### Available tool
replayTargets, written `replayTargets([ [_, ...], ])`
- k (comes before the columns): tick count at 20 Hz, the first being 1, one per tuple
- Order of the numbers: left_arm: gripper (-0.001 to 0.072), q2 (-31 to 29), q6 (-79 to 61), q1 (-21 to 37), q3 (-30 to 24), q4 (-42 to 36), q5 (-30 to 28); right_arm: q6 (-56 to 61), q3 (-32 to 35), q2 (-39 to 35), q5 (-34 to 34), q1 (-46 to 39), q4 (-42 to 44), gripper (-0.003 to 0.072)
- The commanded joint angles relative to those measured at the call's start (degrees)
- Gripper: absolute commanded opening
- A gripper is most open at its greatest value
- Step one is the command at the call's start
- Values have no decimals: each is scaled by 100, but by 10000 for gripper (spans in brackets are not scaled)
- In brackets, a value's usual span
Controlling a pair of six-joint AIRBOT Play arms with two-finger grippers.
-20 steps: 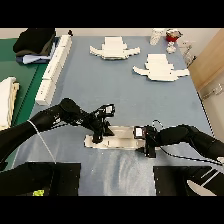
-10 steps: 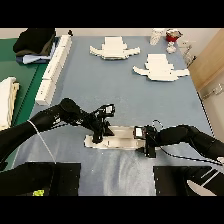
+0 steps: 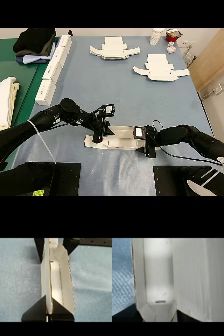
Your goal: Fold the box.
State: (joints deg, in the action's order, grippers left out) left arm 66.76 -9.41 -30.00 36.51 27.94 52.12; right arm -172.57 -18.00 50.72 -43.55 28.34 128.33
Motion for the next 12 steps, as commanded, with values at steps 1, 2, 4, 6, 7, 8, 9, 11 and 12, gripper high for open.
replayTargets([
  [1,15,0,42,-4,-4,-13,50,2,0,4,0,0,2,448],
  [2,15,0,42,-4,-4,-15,37,0,0,4,0,0,2,448],
  [4,16,0,42,-2,-4,-13,24,2,0,4,0,0,2,448],
  [6,16,0,42,-2,-4,-9,28,0,-2,2,0,0,2,448],
  [7,16,0,42,-2,-4,-7,28,0,0,2,0,0,2,448],
  [8,16,0,42,-2,-4,17,28,2,0,2,0,0,2,448],
  [9,16,0,44,-2,-4,46,31,2,0,2,0,0,2,448],
  [11,17,0,44,-2,-2,37,35,0,0,2,0,0,2,448],
  [12,20,0,44,-2,-2,39,37,0,0,2,0,0,2,448],
])
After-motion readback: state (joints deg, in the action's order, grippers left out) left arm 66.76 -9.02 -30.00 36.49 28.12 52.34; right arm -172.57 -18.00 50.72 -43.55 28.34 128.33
